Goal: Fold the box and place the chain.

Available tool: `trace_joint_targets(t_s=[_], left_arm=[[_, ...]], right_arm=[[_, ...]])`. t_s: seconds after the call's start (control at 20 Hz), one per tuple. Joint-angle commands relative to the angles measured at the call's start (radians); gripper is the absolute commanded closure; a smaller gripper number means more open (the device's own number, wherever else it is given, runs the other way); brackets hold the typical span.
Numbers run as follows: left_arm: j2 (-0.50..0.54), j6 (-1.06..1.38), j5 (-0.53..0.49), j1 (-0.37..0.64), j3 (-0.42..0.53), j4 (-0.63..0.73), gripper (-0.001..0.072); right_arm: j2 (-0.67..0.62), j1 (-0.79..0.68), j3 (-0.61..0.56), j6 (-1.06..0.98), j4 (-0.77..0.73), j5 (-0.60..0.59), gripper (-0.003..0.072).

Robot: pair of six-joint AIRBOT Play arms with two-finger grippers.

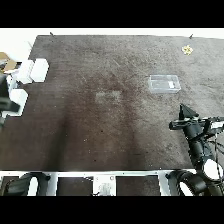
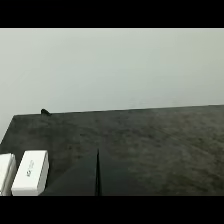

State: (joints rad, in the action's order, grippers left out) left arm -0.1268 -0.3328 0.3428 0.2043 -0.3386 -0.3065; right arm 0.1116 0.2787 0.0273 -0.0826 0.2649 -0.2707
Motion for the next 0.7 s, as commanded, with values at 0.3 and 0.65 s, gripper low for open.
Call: trace_joint_targets(t_s=[0.3,0.65], left_arm=[[0.182,-0.035,-0.092,-0.048,0.248,0.050,0.0703],[0.179,-0.026,-0.117,-0.174,0.255,0.014,0.0699]], right_arm=[[0.001,0.001,0.000,0.000,0.000,0.000,0.0685],[0.001,0.001,0.000,0.000,0.000,0.000,0.0685]])
